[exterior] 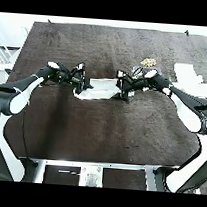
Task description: Fold the box and place the chain.
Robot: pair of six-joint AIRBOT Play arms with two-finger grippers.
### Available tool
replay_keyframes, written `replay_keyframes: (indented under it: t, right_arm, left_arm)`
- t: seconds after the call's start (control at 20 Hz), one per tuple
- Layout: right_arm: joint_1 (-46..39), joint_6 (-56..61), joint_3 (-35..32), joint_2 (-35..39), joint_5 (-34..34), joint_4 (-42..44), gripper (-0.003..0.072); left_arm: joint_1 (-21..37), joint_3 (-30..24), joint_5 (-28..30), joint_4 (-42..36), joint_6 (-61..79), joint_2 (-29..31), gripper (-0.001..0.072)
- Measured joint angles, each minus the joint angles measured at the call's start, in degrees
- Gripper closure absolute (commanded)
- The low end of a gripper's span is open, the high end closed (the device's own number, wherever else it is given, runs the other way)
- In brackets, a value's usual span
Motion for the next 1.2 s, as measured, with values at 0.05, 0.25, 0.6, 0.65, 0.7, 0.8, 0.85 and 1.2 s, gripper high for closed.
replay_keyframes:
  t: [0.05,0.25,0.6,0.65,0.7,0.8,0.85,1.2]
  right_arm:
    - [0.0,0.2,0.0,0.0,0.1,0.0,0.0085]
    - [0.0,0.2,0.1,0.0,1.1,-0.1,0.0084]
    - [0.6,-0.5,0.2,0.0,3.2,-1.3,0.0084]
    - [0.8,-0.5,0.2,0.0,3.3,-1.5,0.0084]
    - [1.0,-0.5,0.2,0.0,3.4,-1.5,0.0084]
    - [1.4,-0.6,0.2,0.0,3.0,-1.7,0.0084]
    - [1.7,-0.6,0.2,-0.1,2.7,-1.7,0.0084]
    - [2.4,-0.1,0.4,-1.4,1.6,-1.3,0.0084]
  left_arm:
    - [0.0,0.0,0.0,0.0,0.0,0.0,0.0691]
    - [0.0,0.0,0.0,0.1,0.1,0.0,0.0691]
    - [0.1,0.0,0.0,0.2,0.1,0.0,0.0691]
    - [0.1,0.0,0.0,0.2,0.1,0.0,0.0691]
    - [0.1,0.0,0.0,0.2,0.1,0.0,0.0691]
    - [0.2,0.0,0.1,0.2,0.1,0.0,0.0691]
    - [0.2,0.0,0.1,0.2,0.1,0.0,0.0691]
    - [0.1,0.0,0.1,0.1,0.1,0.0,0.0691]
